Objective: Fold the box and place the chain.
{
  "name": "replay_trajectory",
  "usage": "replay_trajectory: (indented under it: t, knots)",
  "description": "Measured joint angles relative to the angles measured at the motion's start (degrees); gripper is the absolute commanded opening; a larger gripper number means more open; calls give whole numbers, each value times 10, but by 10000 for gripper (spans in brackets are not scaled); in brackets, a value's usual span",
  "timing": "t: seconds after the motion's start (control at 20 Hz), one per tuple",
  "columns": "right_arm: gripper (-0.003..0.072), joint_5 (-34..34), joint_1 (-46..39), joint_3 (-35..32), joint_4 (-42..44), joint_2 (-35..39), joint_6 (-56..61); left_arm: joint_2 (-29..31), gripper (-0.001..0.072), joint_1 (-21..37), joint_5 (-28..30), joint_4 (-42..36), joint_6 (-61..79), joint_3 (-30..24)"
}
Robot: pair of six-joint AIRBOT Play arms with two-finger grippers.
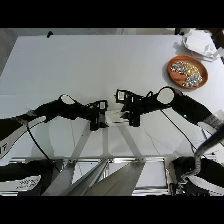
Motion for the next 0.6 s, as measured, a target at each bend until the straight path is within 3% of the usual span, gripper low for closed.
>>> replay_trajectory:
  t: [0.6]
  knots:
    - [238,-33,0,-21,27,3,1,0,336,0,0,-2,-3,0]
